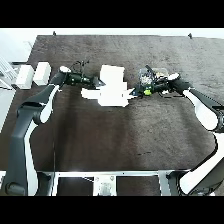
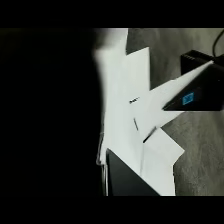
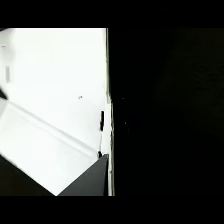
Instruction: Fold the box and place the chain.
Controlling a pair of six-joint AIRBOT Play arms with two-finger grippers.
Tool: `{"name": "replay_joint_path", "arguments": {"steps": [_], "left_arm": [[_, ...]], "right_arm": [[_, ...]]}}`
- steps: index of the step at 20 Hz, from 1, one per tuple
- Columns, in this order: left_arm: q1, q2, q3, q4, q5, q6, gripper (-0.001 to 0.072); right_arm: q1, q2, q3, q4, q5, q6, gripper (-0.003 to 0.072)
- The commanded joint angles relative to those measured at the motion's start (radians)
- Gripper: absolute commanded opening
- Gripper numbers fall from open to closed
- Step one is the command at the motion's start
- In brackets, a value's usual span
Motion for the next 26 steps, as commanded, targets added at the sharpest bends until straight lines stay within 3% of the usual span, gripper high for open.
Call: {"name": "replay_joint_path", "arguments": {"steps": [1, 3, 10, 15, 22, 26], "left_arm": [[-0.002, -0.011, 0.000, -0.076, -0.018, 0.113, 0.0023], [-0.002, -0.011, 0.000, -0.101, -0.035, 0.196, 0.0022], [-0.001, -0.005, -0.037, -0.146, -0.086, 0.593, 0.0017], [-0.001, 0.025, -0.085, -0.163, -0.126, 0.787, 0.0017], [-0.003, 0.093, -0.211, -0.211, -0.087, 1.028, 0.0017], [-0.017, 0.179, -0.345, -0.214, -0.008, 1.177, 0.0017]], "right_arm": [[-0.006, 0.000, 0.000, 0.002, 0.007, -0.005, 0.0223], [-0.034, 0.006, 0.000, 0.003, 0.036, -0.024, 0.0311], [-0.236, 0.124, -0.010, 0.029, 0.067, -0.025, 0.0306], [-0.251, 0.140, -0.040, 0.029, 0.063, -0.063, 0.0305], [-0.249, 0.140, -0.144, 0.056, 0.011, -0.136, 0.0305], [-0.249, 0.140, -0.160, 0.093, -0.005, -0.186, 0.0305]]}}
